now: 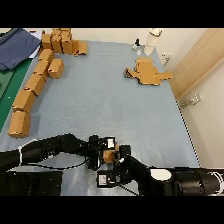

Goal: Fold the box.

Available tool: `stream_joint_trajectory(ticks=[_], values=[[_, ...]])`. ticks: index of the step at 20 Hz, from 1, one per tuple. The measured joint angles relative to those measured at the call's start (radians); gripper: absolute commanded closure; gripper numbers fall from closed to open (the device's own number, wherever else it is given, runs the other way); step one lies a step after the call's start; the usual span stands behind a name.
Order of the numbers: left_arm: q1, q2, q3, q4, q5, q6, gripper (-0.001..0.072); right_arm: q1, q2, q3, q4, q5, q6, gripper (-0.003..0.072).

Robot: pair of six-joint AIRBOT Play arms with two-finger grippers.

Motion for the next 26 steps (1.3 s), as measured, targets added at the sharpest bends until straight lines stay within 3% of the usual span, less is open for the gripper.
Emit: stream_joint_trajectory(ticks=[8,22,23,24,26], values=[[0.0,0.0,0.0,0.0,0.0,0.0,0.0259,0.0,-0.021,0.002,-0.01,0.009,-0.001,0.0398],[0.0,0.0,0.0,0.0,-0.004,0.0,0.0259,0.005,0.018,0.069,-0.023,-0.083,-0.052,0.0411],[0.0,0.0,0.0,0.0,-0.003,0.0,0.0259,0.005,0.021,0.073,-0.023,-0.089,-0.056,0.0371],[0.0,0.0,0.0,0.0,-0.002,0.0,0.0259,0.005,0.023,0.074,-0.018,-0.091,-0.058,0.0227],[0.0,0.0,0.0,0.0,0.001,0.0,0.0259,0.005,0.025,0.076,0.015,-0.083,-0.064,0.0186]])
